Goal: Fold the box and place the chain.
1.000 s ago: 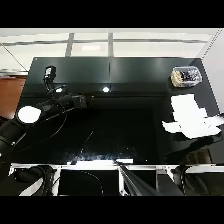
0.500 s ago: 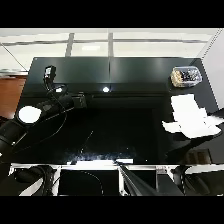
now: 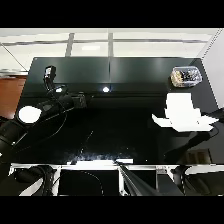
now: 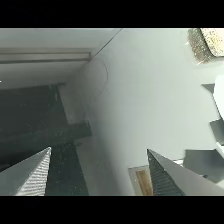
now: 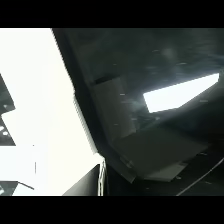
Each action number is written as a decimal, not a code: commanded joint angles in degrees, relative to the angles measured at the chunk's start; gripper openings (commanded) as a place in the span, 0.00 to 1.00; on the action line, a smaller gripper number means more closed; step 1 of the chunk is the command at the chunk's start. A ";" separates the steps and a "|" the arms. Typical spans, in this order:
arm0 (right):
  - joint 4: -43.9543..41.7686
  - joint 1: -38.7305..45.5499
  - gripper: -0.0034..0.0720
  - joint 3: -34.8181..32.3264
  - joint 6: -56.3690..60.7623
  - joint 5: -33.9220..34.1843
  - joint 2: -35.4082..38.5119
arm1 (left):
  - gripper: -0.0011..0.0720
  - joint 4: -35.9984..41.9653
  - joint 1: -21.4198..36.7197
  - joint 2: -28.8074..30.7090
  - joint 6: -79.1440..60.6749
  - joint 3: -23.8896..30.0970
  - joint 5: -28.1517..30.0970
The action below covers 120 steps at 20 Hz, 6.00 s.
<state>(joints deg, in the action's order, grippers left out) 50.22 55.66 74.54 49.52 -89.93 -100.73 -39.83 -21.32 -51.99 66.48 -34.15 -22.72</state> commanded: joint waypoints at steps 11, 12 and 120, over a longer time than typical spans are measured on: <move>-17.70 -25.03 0.10 -29.62 -1.73 23.08 25.88 | 0.99 -0.15 -0.02 -0.04 -0.44 -0.04 -6.12; -20.11 -28.09 0.10 -33.27 -2.47 24.22 30.47 | 0.99 -0.13 -0.09 -0.04 -0.42 -0.04 -6.25; -3.26 -95.17 0.98 -53.90 -37.35 54.53 47.80 | 0.05 -13.27 -11.91 -29.46 -53.00 -15.58 -27.45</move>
<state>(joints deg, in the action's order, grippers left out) 48.60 -37.04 20.64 12.43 -37.93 -51.92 -53.10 -33.28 -81.41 13.47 -49.74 -50.15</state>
